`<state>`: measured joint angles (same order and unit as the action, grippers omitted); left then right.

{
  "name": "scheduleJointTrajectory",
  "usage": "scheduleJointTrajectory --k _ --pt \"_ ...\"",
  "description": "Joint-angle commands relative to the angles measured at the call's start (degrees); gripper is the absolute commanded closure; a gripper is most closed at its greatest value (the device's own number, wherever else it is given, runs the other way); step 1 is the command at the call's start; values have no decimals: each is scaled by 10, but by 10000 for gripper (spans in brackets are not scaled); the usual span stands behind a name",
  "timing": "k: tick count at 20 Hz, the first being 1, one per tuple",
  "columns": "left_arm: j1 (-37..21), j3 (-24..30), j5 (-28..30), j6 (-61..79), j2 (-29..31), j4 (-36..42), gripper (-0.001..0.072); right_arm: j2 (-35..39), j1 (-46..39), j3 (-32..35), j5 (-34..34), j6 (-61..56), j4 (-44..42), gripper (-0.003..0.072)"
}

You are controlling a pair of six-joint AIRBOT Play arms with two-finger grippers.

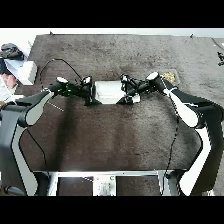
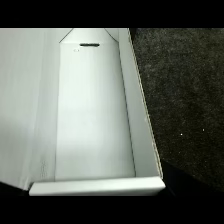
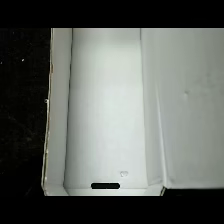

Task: Fold the box and place the chain.

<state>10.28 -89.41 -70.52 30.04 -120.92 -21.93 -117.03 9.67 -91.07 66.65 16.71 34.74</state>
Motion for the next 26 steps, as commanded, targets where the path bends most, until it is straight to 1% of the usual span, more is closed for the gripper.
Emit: scheduleJointTrajectory --k 1,9,10,11,12,19,24,26 --pt "0 0 0 0 0 1 239 0 0 0 0 0 0 248" --pt "0 0 0 0 0 1 239 0 0 0 6 0 -2 247" --pt "0 0 0 0 0 1 240 0 0 -1 6 0 -3 214" --pt "0 0 0 0 0 1 239 1 -1 -1 7 0 -4 -21" --pt "0 0 0 0 0 1 240 1 -1 -1 8 -3 -4 -30" --pt "0 0 0 0 0 1 239 14 -24 -1 23 -4 19 -31" --pt "0 0 0 0 0 1 239 52 -42 -1 33 -6 82 -30" --pt "0 0 0 0 0 1 240 70 -51 -1 33 -29 101 -29"
